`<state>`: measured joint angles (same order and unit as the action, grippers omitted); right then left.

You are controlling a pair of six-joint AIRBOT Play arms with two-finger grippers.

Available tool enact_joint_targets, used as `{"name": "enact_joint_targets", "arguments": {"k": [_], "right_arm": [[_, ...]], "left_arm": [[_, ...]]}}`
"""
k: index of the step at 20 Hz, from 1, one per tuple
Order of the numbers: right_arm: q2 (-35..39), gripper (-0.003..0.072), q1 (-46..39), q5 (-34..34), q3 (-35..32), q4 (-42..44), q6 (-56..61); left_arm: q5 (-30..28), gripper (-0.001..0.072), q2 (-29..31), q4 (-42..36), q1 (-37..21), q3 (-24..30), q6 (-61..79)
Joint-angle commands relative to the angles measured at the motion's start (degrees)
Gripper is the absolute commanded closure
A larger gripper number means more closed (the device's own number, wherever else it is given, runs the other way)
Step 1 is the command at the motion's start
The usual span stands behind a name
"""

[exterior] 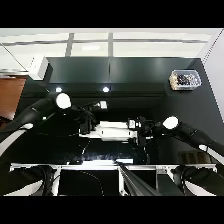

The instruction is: Fold the box and place the chain.

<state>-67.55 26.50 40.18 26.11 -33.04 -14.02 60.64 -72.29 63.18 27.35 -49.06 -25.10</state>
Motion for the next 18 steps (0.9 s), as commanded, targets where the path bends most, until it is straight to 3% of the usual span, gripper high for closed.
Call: {"name": "enact_joint_targets", "arguments": {"k": [1,2,3,6,8,10,14,16,18], "right_arm": [[-0.04,0.0128,0.07,0.07,0.00,-0.02,0.00],[-0.04,0.0128,0.07,0.07,0.00,-0.02,0.00],[-0.04,0.0128,0.07,0.07,0.00,-0.02,0.00],[-0.04,0.0128,0.07,0.07,0.00,-0.02,0.00],[-0.04,0.0128,0.07,0.07,0.00,-0.02,0.00],[-0.04,0.0128,0.07,0.04,0.00,-0.02,0.00],[-0.04,0.0128,0.07,0.04,0.00,-0.02,0.02],[-0.04,0.0128,0.07,0.04,0.00,-0.02,0.04],[-0.04,0.0128,0.07,0.04,0.00,-0.02,0.04]], "left_arm": [[3.28,0.0358,5.66,2.36,-5.73,0.11,-11.96],[3.72,0.0598,7.26,2.32,-7.80,0.11,-15.43],[6.05,0.0683,8.48,1.18,-9.92,0.11,-18.36],[18.40,0.0684,10.25,-9.88,-13.44,3.41,-26.29],[19.19,0.0683,10.40,-17.79,-11.76,8.24,-25.29],[10.95,0.0683,10.40,-26.49,-9.25,12.96,-23.91],[-11.78,0.0683,10.12,-54.34,-7.06,18.23,-12.50],[-18.58,0.0683,8.50,-57.29,-5.60,18.18,-8.74],[-21.79,0.0683,5.77,-57.27,-4.42,18.14,-7.13]]}}
